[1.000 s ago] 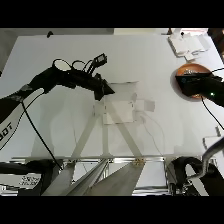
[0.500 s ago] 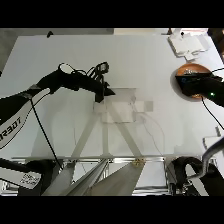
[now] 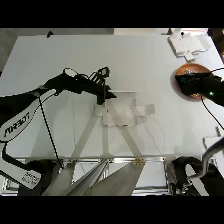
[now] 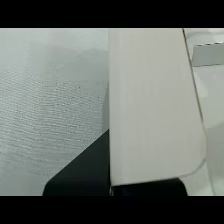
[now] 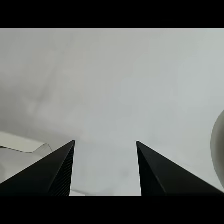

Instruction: Fold the box and place the chain.

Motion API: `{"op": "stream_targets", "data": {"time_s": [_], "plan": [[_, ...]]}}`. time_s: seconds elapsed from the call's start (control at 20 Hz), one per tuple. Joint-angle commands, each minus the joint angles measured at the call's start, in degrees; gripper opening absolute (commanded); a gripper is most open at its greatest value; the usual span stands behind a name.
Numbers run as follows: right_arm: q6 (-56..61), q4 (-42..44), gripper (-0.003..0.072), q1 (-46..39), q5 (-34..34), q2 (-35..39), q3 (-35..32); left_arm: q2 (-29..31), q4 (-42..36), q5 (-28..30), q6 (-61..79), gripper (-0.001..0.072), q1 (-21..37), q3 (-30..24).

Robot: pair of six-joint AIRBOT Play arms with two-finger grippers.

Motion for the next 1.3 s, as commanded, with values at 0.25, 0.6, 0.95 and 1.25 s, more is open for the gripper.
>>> {"op": "stream_targets", "data": {"time_s": [0.25, 0.6, 0.95, 1.25], "plan": [[0.0, 0.0, 0.0406, 0.0, -0.1, -0.1, 0.0, 1.8, -3.1, 0.0, 11.5, -0.0001, 0.1, 0.0], [0.0, 0.0, 0.0406, 0.0, -0.1, -0.1, 0.0, 2.6, -3.9, 1.1, 15.3, -0.0002, 0.1, 0.0], [0.0, 0.0, 0.0406, 0.0, -0.1, -0.1, 0.0, 0.4, -3.7, 3.4, 15.0, -0.0001, 0.0, 0.0], [0.0, 0.0, 0.0406, 0.0, -0.3, -0.1, 0.0, -1.3, -3.7, 3.2, 14.6, 0.0000, 0.0, -0.1]]}}
